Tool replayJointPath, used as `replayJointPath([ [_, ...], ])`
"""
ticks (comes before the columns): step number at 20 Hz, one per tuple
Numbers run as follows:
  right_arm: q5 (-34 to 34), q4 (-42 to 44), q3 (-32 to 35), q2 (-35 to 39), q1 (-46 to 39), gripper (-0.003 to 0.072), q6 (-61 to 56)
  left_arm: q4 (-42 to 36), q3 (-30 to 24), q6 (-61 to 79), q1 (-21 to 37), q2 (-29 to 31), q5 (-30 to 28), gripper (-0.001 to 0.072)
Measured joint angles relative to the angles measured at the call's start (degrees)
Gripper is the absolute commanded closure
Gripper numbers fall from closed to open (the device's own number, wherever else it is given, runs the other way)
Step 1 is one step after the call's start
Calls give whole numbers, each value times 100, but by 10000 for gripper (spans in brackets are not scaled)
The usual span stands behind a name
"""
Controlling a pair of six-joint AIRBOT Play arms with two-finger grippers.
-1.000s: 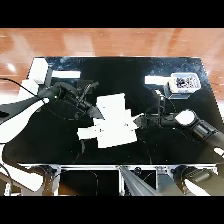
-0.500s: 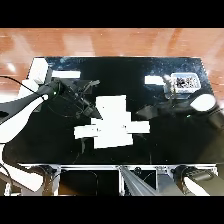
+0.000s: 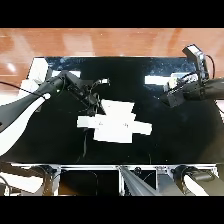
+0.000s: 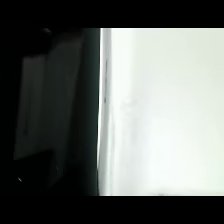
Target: Fold the box and place the chain.
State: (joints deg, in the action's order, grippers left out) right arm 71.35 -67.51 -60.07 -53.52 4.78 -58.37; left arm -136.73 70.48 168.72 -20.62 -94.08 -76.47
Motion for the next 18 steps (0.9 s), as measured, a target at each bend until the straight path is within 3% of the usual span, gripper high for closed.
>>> replayJointPath([
  [9, -190, -1134, -98, 15, 302, -32, 518, 234, -1386, 295, -374, 721, 1757, 685],
  [14, -175, -1375, -31, 7, 614, -33, 855, 540, -1635, 317, -474, 772, 2293, 685],
  [18, 26, -1178, 417, 7, 680, -32, 1032, 651, -1683, 315, -503, 780, 2463, 688],
])
